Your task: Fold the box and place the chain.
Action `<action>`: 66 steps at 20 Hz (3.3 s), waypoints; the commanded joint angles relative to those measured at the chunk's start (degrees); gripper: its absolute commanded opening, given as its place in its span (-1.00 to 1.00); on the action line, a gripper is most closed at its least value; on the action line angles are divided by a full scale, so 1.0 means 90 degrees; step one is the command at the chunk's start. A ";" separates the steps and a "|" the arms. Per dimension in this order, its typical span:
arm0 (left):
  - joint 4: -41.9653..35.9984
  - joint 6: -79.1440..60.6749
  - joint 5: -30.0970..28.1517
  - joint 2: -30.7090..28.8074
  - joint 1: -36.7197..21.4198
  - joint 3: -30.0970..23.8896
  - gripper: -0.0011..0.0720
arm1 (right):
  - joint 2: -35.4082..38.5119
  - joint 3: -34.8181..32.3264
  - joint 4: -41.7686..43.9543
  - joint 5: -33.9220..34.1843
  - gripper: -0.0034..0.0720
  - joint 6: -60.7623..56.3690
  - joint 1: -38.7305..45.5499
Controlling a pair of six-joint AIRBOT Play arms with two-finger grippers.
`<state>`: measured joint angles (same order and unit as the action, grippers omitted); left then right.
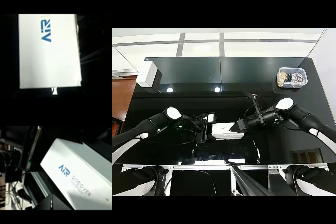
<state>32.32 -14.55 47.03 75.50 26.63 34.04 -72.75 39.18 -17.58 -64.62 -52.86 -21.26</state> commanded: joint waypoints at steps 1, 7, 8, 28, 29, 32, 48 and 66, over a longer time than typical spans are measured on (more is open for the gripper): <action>0.0002 -0.0002 -0.0002 0.0002 -0.0002 0.0005 -0.01 | -0.0202 -0.0248 0.0155 0.0294 -0.88 -0.0044 -0.0034; 0.0002 -0.0002 -0.0002 0.0002 -0.0002 0.0005 -0.01 | -0.0437 -0.0316 0.0041 0.0760 -0.88 -0.0090 -0.0046; 0.0002 -0.0002 -0.0002 0.0002 -0.0002 0.0005 -0.01 | -0.0437 -0.0325 0.0005 0.0767 -0.88 -0.0090 -0.0046; 0.0668 0.1299 0.0036 -0.0197 -0.0015 0.0478 1.00 | 0.2098 0.0464 -0.2535 -0.1778 -0.88 -0.0379 0.2793; 0.0971 0.1620 0.0151 -0.0330 -0.0017 0.0573 1.00 | 0.2290 0.0464 -0.2679 -0.1950 -0.88 -0.0389 0.3106; 0.1324 0.2225 0.0998 -0.0865 -0.0007 0.0877 1.00 | 0.2616 0.0457 -0.2708 -0.2395 -0.88 -0.0313 0.4109; 0.2210 0.4894 0.1001 0.1316 0.1744 0.3444 0.98 | 0.2671 0.0442 -0.2589 -0.2042 -0.88 -0.0175 0.4631; 0.2482 0.4753 0.1309 0.1319 0.1841 0.3483 0.99 | 0.2671 0.0442 -0.2577 -0.1953 -0.88 -0.0175 0.4571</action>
<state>52.77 28.60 58.72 87.31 42.65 65.32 -48.75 43.13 -40.80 -82.21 -54.43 19.94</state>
